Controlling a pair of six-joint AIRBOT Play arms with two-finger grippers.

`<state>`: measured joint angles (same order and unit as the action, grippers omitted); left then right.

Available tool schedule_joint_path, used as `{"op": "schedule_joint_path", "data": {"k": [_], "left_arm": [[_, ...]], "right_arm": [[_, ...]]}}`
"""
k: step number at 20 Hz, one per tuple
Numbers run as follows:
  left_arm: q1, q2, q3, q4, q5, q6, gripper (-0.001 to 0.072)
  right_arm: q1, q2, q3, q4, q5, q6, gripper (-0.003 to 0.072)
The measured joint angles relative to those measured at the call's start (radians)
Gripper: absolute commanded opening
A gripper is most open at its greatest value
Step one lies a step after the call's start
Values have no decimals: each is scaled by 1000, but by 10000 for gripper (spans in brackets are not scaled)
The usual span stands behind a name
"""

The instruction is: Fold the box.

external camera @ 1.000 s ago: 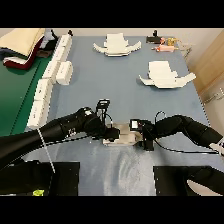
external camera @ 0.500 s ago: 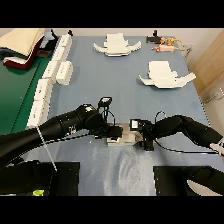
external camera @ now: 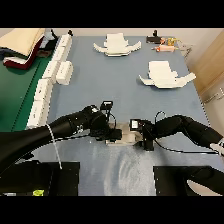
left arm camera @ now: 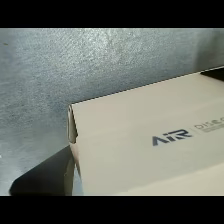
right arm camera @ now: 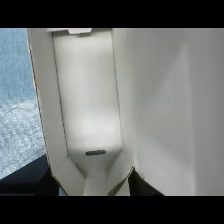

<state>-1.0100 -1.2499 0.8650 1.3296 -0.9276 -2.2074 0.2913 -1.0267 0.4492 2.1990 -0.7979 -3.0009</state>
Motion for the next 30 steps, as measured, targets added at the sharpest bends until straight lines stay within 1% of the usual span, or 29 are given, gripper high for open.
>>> {"op": "schedule_joint_path", "data": {"k": [5,8,13,14,15,16,19,26,27,28,29,30], "left_arm": [[0,-49,4,3,1,-3,302],[0,-79,23,5,0,-11,302],[0,-98,46,39,-14,-40,302],[0,-100,47,55,-25,-51,278],[0,-101,49,71,-37,-64,133],[-1,-101,50,81,-41,-72,15],[-1,-102,51,106,-45,-88,15],[-1,-102,51,105,-48,-93,20],[-1,-102,51,102,-48,-93,231],[-1,-102,51,96,-51,-90,579],[-1,-102,51,88,-56,-90,688],[-1,-102,51,86,-58,-90,688]], "right_arm": [[0,0,0,0,0,0,463],[0,0,0,0,0,0,463],[0,0,0,0,0,1,464],[0,0,0,0,0,1,464],[0,0,0,0,0,1,464],[0,0,0,1,0,1,464],[0,-1,0,3,-4,0,463],[0,0,0,0,-2,0,463],[0,-1,0,0,-2,0,463],[0,0,0,-1,1,-3,464],[0,0,0,-1,1,-3,463],[0,0,0,0,1,-2,464]]}}
